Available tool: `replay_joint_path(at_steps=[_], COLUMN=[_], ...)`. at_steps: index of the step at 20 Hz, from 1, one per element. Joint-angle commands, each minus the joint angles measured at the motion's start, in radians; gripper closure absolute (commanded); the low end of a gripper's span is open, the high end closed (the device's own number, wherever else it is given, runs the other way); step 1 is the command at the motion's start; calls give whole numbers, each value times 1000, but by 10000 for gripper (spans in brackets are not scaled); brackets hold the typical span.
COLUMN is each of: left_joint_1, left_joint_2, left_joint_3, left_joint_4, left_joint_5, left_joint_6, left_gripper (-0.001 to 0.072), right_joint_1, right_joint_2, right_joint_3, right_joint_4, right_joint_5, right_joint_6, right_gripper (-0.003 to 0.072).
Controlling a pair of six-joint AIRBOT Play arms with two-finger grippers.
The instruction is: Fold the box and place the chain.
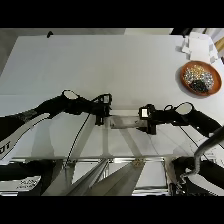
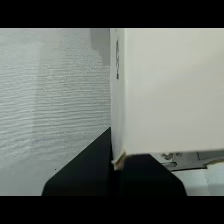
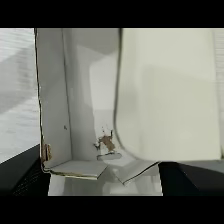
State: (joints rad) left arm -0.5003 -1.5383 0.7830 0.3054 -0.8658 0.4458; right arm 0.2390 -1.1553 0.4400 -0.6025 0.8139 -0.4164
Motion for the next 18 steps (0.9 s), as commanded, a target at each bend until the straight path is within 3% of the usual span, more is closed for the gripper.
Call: replay_joint_path(at_steps=[1,11,13,18], left_joint_1=[0,0,0,0], left_joint_2=[0,0,0,0], left_joint_3=[0,0,0,0], left_joint_4=[-2,-2,-2,-2], left_joint_5=[2,1,1,2], left_joint_6=[0,0,0,0], left_gripper=[701,701,701,701], right_joint_1=[0,-4,-4,-4], right_joint_2=[-32,-63,-81,-92], right_joint_3=[1,3,3,3], right_joint_4=[17,74,74,73], right_joint_5=[9,-2,-1,-7], right_joint_6=[-13,-93,-108,-117], right_gripper=[18,47,138,182])
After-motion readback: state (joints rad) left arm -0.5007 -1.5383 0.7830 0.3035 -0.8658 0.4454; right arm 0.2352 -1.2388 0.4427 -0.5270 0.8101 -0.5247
